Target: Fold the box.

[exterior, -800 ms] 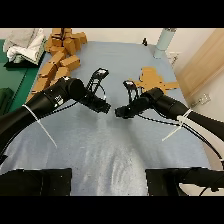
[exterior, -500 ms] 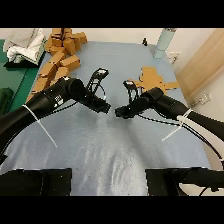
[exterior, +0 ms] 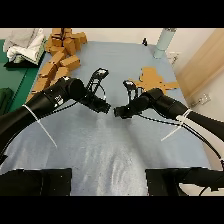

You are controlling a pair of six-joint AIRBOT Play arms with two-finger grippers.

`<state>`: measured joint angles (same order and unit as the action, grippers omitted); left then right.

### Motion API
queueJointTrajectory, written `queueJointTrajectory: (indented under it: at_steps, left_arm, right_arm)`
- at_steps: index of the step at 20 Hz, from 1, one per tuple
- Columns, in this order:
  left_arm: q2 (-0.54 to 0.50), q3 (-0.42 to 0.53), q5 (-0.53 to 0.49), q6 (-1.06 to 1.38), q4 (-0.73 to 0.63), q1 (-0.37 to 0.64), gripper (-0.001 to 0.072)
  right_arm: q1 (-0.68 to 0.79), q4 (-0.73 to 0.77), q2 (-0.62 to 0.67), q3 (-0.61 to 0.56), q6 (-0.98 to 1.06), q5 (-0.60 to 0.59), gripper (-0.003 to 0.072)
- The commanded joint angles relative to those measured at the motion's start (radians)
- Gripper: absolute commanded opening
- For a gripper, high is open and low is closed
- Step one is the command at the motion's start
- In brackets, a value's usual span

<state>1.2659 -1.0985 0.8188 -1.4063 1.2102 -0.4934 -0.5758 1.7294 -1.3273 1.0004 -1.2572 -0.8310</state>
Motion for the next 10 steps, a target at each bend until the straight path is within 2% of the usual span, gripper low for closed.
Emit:
queueJointTrajectory:
  at_steps: [1,2,4,5,8,10]
  left_arm:
    - [0.0,0.0,0.0,0.0,0.0,0.0,0.001]
    - [0.0,0.0,0.0,0.0,0.0,0.0,0.001]
    - [0.0,0.0,0.0,0.0,0.0,0.0,0.001]
    - [0.0,0.0,0.0,0.0,0.0,0.0,0.001]
    - [0.0,0.0,0.0,0.0,0.0,0.0,0.001]
    - [0.0,0.0,0.0,0.0,0.0,0.0,0.001]
  right_arm:
    - [0.051,-0.04,-0.016,0.049,0.041,-0.005,0.0005]
    - [0.119,-0.082,-0.029,0.1,0.064,-0.065,0.0051]
    - [0.301,-0.098,-0.07,0.213,0.041,-0.185,0.0286]
    - [0.397,-0.098,-0.089,0.259,-0.004,-0.207,0.0313]
    - [0.683,-0.058,-0.146,0.362,-0.145,-0.188,0.0313]
    - [0.842,0.024,-0.217,0.43,-0.274,-0.185,0.0314]
